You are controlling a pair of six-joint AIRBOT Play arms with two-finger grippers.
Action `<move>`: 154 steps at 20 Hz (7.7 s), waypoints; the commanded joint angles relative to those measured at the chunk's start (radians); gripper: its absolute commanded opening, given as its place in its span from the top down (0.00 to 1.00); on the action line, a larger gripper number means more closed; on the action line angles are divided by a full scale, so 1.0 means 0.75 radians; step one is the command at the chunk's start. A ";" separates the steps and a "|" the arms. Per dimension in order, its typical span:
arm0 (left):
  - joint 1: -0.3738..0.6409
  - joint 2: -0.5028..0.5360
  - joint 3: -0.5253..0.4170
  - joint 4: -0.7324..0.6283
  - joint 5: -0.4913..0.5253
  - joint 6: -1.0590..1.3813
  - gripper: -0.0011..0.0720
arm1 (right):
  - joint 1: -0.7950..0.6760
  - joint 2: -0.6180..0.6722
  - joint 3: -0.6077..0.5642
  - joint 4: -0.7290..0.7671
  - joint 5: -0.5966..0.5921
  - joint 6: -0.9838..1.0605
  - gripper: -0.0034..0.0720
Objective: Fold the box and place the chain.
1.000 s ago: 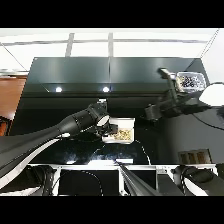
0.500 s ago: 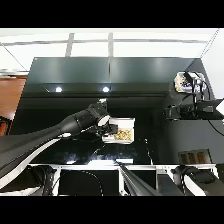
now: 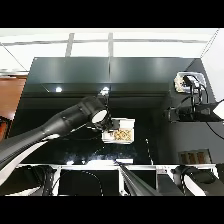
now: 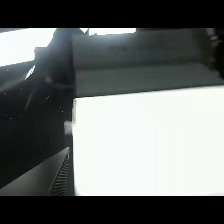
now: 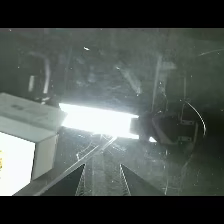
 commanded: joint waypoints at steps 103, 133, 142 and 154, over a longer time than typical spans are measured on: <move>0.465 0.125 -0.751 -1.320 0.590 3.255 0.45 | 0.409 -0.267 0.006 0.446 -0.217 -1.321 0.04; 0.465 0.125 -0.751 -1.320 0.588 3.255 0.45 | 0.376 -0.210 0.035 0.549 -0.013 -1.056 0.05; 0.465 0.125 -0.751 -1.320 0.588 3.255 0.45 | 0.354 -0.345 -0.066 0.706 -0.151 -1.145 0.05; 0.465 0.125 -0.751 -1.320 0.588 3.254 0.45 | 0.430 -0.373 -0.080 0.681 -0.103 -1.291 0.47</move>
